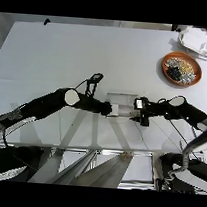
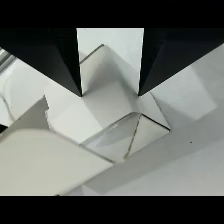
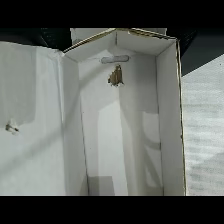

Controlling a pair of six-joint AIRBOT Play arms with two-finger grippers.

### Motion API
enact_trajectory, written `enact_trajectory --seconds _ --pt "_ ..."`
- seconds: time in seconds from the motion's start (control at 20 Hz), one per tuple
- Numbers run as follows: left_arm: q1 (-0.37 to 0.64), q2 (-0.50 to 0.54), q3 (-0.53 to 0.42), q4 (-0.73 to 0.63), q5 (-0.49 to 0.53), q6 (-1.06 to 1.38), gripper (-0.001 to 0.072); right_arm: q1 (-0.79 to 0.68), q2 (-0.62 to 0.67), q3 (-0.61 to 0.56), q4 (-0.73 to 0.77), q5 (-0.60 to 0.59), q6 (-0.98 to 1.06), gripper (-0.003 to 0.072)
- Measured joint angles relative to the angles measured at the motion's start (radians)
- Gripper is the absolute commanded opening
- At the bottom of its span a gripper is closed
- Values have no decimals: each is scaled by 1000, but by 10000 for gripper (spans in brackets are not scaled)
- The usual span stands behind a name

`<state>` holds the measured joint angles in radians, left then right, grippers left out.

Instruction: Fold the box and place the chain.

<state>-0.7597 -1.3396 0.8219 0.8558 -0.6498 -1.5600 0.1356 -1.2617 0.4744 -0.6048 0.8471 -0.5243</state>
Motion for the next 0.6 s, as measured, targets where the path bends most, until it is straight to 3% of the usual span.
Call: enact_trajectory --seconds 0.6 --pt "-88 -104 198 340 -215 -408 394 0 0 0 -1 2 -2 416"
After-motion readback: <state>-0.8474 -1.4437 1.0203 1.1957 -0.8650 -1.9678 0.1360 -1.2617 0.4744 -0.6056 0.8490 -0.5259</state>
